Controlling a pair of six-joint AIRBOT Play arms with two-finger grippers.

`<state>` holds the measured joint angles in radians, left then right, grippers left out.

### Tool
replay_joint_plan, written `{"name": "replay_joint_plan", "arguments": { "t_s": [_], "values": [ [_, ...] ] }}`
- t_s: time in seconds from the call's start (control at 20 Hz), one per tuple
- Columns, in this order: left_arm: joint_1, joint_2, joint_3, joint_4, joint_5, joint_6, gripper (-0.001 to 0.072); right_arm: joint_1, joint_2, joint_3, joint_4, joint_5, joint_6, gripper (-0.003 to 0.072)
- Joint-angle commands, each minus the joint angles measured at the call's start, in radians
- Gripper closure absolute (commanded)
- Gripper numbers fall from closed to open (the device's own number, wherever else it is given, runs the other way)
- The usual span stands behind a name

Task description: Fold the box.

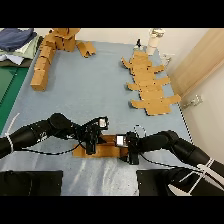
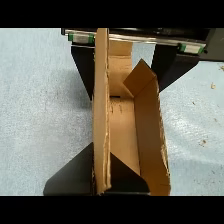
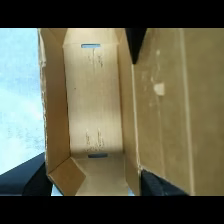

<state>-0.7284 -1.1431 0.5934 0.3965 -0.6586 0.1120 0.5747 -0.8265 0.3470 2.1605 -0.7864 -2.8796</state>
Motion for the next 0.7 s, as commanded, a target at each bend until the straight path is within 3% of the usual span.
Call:
{"name": "replay_joint_plan", "arguments": {
  "t_s": [0.0,0.25,0.35,0.65],
  "values": [
    [0.0,0.0,0.0,0.0,0.002,0.0,0.0696,0.0,-0.024,0.0,0.001,0.02,-0.027,-0.0008],
    [0.0,0.0,0.0,0.0,0.002,0.0,0.0697,0.0,-0.062,0.0,0.005,0.07,-0.027,-0.0003],
    [0.0,0.0,0.0,0.0,0.002,0.0,0.0697,0.0,-0.062,0.0,0.002,0.069,-0.027,0.0069],
    [0.0,0.0,0.0,0.0,0.002,0.0,0.0697,0.0,-0.066,-0.004,-0.011,0.069,-0.027,0.0072]
  ]
}}
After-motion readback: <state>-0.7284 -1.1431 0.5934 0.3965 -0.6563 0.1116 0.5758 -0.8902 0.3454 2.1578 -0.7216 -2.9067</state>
